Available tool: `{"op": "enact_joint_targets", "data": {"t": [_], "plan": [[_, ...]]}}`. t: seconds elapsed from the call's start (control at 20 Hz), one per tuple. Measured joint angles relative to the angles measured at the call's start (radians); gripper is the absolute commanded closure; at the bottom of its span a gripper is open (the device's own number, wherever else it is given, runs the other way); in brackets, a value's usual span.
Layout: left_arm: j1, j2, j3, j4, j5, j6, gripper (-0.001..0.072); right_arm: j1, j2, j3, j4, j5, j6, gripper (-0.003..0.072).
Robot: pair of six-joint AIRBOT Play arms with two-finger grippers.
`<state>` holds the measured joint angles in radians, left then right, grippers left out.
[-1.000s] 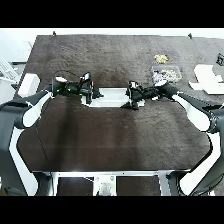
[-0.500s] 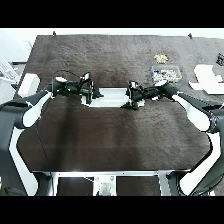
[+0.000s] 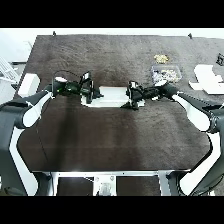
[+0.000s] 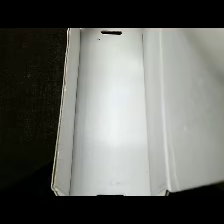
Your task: Fold the box and place the chain.
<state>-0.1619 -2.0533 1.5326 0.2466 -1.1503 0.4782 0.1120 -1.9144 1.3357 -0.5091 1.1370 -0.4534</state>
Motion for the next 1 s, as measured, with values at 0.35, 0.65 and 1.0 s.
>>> {"op": "enact_joint_targets", "data": {"t": [0.35,0.65,1.0], "plan": [[0.013,0.000,0.002,-0.014,-0.037,-0.002,0.0276,0.000,0.000,0.000,0.000,0.000,0.000,0.0101],[0.093,0.001,0.036,-0.026,-0.223,-0.002,0.0285,0.000,0.000,0.000,0.000,-0.001,0.000,0.0101],[0.182,0.029,0.095,-0.069,-0.500,-0.037,0.0696,0.000,0.000,0.000,0.000,-0.002,0.000,0.0101]]}}
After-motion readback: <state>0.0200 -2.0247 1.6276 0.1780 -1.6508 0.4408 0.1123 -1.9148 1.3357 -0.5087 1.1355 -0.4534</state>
